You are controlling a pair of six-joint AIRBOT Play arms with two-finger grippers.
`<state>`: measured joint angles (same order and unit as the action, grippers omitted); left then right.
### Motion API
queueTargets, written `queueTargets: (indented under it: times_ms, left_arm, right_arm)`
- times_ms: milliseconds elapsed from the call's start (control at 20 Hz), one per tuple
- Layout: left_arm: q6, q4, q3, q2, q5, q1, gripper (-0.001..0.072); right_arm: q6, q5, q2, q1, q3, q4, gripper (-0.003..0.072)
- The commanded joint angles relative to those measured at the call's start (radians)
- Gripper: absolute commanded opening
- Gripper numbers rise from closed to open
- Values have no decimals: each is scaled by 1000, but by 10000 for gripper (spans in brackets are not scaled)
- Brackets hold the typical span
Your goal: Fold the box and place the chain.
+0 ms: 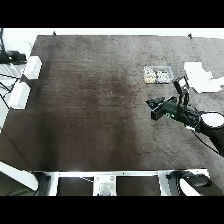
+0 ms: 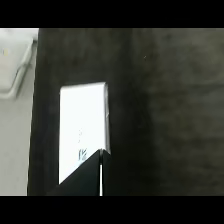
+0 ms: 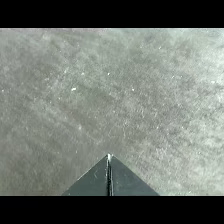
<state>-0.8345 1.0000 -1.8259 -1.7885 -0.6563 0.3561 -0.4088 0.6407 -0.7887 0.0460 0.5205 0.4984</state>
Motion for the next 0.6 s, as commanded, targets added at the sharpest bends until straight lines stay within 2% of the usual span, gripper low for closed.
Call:
queueTargets:
  times_ms: [0,100,200,350,550]
  left_arm:
    - [178,-179,-1,188,-30,-13,11]
    - [247,-200,24,314,10,-56,12]
    - [318,-280,119,444,66,-109,11]
    - [438,-407,403,662,181,-192,11]
    - [555,-521,891,970,250,-270,11]
  right_arm:
    - [-4,-47,48,0,2,-28,13]
    - [-50,-150,122,0,1,-28,13]
    - [-110,-270,192,0,1,-26,12]
    - [-134,-310,262,0,1,-23,13]
    - [-135,-307,293,-1,-32,-23,12]
